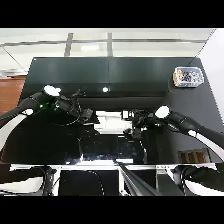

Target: Fold the box and place the chain.

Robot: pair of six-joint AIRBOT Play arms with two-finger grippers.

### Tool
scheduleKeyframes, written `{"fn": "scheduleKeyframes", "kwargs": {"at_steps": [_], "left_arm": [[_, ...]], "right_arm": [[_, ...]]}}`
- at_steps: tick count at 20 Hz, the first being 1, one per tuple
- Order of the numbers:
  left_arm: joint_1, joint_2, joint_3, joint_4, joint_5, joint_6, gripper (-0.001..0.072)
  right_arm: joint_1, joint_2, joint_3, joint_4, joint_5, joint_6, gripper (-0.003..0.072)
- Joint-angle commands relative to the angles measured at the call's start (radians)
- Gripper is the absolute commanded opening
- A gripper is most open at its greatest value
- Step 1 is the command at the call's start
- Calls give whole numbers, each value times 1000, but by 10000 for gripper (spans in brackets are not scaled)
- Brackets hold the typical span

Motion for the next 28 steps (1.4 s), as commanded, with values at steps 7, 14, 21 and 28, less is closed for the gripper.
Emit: {"fn": "scheduleKeyframes", "kwargs": {"at_steps": [7, 14, 21, 28], "left_arm": [[-126, 8, 112, 224, 44, -227, 479], [-127, 8, 116, 225, 49, -245, 480], [-196, 8, 116, 233, 122, -302, 464], [-235, 8, 134, 360, 124, -437, 406]], "right_arm": [[0, 0, 0, 0, 0, 0, 15], [0, 0, 0, 0, 0, 0, 15], [0, 0, 0, 0, 0, 0, 15], [0, 0, 0, 0, 0, 0, 16]]}}
